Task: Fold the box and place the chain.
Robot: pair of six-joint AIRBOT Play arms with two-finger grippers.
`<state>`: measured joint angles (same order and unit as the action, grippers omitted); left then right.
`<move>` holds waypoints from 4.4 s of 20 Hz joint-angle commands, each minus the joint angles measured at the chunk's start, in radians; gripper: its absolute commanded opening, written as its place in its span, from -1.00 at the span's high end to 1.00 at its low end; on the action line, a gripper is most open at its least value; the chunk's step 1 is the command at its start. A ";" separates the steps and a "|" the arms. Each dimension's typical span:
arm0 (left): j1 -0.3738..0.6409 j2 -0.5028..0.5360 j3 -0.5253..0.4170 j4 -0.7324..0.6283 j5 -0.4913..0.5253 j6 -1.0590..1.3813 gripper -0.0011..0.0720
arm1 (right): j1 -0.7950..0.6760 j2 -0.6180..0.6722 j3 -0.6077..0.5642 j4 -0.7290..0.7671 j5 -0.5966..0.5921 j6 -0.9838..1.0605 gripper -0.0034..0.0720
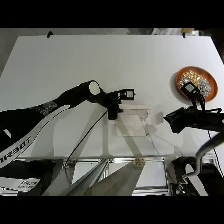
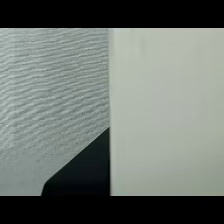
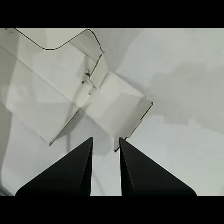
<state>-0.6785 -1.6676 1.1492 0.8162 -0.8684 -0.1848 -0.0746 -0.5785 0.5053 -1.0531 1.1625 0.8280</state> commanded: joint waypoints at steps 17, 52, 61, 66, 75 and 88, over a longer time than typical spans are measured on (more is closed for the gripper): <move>-0.001 -0.001 0.000 0.000 -0.003 -0.002 0.94 | 0.423 -0.071 -0.114 -0.001 -0.132 -0.484 0.66; -0.001 -0.001 0.000 0.000 -0.003 -0.002 0.94 | 0.425 -0.230 -0.105 -0.079 -0.421 -0.571 -0.90; -0.001 -0.001 0.000 0.000 -0.003 -0.002 0.94 | 0.289 -0.268 -0.104 0.129 -0.423 -0.837 -0.90; -0.001 -0.001 0.000 0.000 -0.003 -0.002 0.94 | 0.229 -0.369 -0.072 0.175 -0.416 -0.892 -0.90; -0.001 -0.001 0.000 0.000 -0.003 -0.002 0.94 | 0.195 -0.511 -0.034 0.278 -0.386 -1.147 -0.90; -0.001 -0.001 0.000 0.000 -0.003 -0.002 0.94 | 0.195 -0.656 0.017 0.315 -0.309 -1.205 -0.79</move>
<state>-0.6785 -1.6680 1.1492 0.8162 -0.8719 -0.1867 0.1200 -1.2144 0.5201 -0.7559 0.8246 -0.3603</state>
